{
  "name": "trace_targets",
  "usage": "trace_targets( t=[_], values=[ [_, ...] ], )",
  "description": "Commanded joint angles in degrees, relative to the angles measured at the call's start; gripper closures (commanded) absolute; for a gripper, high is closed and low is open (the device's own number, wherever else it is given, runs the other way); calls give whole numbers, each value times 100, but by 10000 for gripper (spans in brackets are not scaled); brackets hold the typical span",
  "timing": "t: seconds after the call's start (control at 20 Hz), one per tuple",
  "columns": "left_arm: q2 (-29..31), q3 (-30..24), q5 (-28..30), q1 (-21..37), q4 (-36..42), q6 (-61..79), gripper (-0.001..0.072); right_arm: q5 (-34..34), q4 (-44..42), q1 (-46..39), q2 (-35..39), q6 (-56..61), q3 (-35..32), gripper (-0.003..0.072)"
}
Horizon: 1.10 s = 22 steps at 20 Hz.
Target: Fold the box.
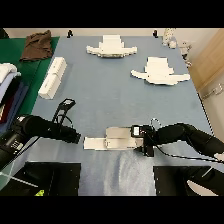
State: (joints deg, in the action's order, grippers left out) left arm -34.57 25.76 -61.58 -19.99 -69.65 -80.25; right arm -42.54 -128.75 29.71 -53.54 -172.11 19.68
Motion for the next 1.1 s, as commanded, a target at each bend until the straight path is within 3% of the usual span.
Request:
trace_targets(
  t=[0.0,0.35,0.6,1.05],
  values=[
    [-280,-205,-236,662,516,-463,694,2,-2,2,4,0,0,173],
    [-1174,-474,699,345,2288,501,694,2,-2,2,4,0,0,173],
    [-1499,-479,1069,-319,2343,623,694,2,-2,2,4,0,0,172],
    [-1493,-232,1021,-494,2859,813,693,2,-2,2,4,0,0,172]
  ],
)
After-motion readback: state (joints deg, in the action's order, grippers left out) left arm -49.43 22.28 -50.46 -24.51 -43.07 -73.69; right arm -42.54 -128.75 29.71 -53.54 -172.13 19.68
